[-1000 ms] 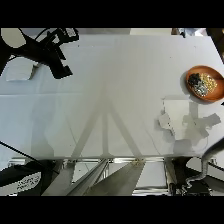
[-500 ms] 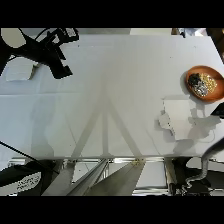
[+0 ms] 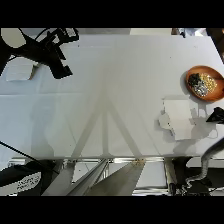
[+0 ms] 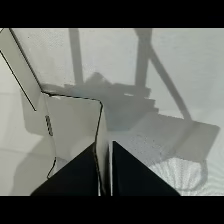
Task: Fold the box and place the chain.
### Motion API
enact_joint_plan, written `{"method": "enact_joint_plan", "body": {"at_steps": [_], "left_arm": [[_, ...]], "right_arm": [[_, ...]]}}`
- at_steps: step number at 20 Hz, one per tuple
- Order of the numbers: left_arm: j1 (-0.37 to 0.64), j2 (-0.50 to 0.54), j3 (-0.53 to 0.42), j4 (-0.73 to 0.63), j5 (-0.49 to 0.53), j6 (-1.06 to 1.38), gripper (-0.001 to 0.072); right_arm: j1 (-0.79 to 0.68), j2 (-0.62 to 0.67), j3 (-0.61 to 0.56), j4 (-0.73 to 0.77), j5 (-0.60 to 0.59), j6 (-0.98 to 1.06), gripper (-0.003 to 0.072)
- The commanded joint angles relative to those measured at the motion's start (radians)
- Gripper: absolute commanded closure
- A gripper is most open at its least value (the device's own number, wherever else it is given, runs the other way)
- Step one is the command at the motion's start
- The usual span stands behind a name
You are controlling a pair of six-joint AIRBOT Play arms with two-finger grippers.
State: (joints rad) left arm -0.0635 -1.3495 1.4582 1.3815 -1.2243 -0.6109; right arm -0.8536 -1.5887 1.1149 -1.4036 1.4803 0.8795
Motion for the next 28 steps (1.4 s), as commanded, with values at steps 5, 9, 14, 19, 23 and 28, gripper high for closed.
{"method": "enact_joint_plan", "body": {"at_steps": [5,9,14,19,23,28], "left_arm": [[0.001,0.0,0.0,0.0,0.0,0.0,0.0009],[0.001,0.0,0.0,0.0,0.0,0.0,0.0009],[0.001,0.0,0.0,0.0,0.0,0.0,0.0009],[0.001,0.0,0.0,0.0,0.0,0.0,0.0009],[0.001,0.0,0.0,0.0,0.0,0.0,0.0009],[0.001,0.0,0.0,0.0,0.0,0.0,0.0009]], "right_arm": [[0.001,-0.006,0.0,0.093,0.066,-0.043,0.067],[0.018,-0.004,0.0,0.264,0.081,-0.056,0.067],[0.183,-0.004,0.0,0.35,0.058,-0.078,0.067],[0.449,-0.004,0.0,0.577,-0.108,-0.154,0.067],[0.657,-0.004,0.0,0.657,-0.314,-0.223,0.067],[0.849,-0.004,0.0,0.742,-0.502,-0.312,0.067]]}}
